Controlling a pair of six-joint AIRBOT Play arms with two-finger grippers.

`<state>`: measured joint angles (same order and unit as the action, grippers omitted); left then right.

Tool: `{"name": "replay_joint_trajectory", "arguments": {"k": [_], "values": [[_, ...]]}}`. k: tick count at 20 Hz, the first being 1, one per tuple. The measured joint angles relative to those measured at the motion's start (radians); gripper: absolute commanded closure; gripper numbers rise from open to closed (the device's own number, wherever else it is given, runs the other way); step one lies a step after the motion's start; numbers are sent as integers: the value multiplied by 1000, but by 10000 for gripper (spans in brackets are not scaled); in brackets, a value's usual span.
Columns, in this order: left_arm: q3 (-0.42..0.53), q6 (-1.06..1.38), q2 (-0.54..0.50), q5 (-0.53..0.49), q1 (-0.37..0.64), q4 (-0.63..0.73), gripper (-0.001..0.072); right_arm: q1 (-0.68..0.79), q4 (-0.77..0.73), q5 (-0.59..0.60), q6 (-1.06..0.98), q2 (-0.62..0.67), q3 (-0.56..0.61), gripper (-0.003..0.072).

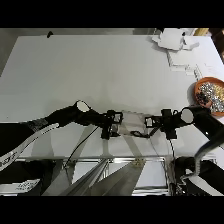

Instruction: Fold the box and place the chain.

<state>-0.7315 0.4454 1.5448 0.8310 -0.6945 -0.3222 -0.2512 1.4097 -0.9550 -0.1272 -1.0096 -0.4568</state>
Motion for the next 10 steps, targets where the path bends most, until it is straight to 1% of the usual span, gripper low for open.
{"name": "replay_joint_trajectory", "arguments": {"k": [1, 3, 6, 8, 10], "values": [[0, 0, 0, 0, 0, 0, 377, 0, 0, 1, 2, -7, 0, 540], [0, 0, 0, 0, 0, 0, 377, 0, 2, 13, 5, -16, 1, 669], [0, 0, 0, 0, 0, 0, 377, 0, 5, 14, 5, -15, 2, 669], [0, 0, 0, 0, 0, 0, 377, 0, 11, 5, 5, 7, 4, 669], [0, 0, 0, 0, 0, 0, 377, 0, 27, -40, 2, 51, 4, 670]]}}
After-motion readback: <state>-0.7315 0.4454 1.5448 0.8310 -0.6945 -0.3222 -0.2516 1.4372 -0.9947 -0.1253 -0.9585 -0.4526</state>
